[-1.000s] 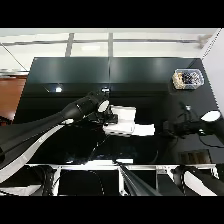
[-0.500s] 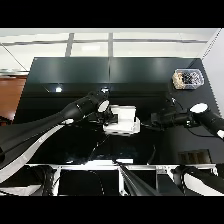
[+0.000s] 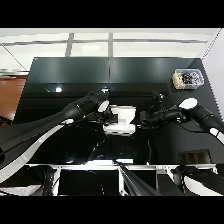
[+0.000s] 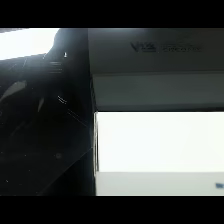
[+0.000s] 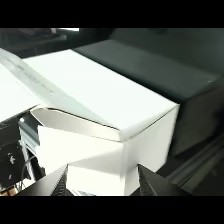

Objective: Fold the box and place the chain.

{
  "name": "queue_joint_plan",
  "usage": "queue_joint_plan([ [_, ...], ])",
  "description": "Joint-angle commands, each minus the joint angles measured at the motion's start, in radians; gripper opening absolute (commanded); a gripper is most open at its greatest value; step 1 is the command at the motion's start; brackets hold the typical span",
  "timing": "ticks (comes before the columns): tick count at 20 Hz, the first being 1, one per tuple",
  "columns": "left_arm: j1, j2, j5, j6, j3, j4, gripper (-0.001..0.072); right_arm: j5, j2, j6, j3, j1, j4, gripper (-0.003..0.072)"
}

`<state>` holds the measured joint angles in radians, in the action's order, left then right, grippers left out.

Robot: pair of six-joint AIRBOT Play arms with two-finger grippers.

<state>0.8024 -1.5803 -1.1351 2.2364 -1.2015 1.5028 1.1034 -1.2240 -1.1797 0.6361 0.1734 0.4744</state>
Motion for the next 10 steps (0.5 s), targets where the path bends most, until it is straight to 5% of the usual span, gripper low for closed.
queue_joint_plan([
  [1,-0.001,0.0,0.0,0.0,0.0,0.0,0.0026,-0.078,-0.001,-0.114,0.005,0.076,0.029,0.0472],
  [9,-0.001,0.0,0.0,0.0,0.0,0.0,0.0026,-0.177,-0.001,-0.541,0.114,0.263,0.473,0.0461],
  [10,-0.001,0.0,0.0,0.0,0.0,0.0,0.0026,-0.183,-0.001,-0.603,0.137,0.286,0.547,0.0356],
])
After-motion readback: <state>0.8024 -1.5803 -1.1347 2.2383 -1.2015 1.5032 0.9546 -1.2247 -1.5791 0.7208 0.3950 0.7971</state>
